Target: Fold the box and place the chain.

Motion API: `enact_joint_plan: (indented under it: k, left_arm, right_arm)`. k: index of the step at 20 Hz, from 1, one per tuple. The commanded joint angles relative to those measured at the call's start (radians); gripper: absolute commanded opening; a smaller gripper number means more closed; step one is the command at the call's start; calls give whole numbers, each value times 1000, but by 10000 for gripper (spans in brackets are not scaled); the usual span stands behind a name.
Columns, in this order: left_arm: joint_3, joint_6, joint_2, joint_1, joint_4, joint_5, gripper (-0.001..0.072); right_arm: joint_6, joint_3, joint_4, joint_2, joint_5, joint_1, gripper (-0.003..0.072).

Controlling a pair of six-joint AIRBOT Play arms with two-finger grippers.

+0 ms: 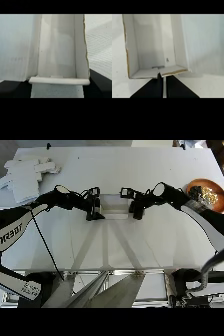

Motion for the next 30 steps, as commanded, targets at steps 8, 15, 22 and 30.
enact_joint_plan:
  k: [8,15,22,30]
  left_arm:
    - [0,1,0,0,0,1,561]
    - [0,1,0,0,0,2,561]
    - [0,1,0,0,0,1,561]
    - [0,1,0,0,0,1,562]
  right_arm:
    - [393,0,-11,195,156,-208,13]
    - [586,-129,0,184,100,-325,13]
    - [565,-168,211,37,69,-192,9]
    - [497,-167,390,94,124,-212,176]
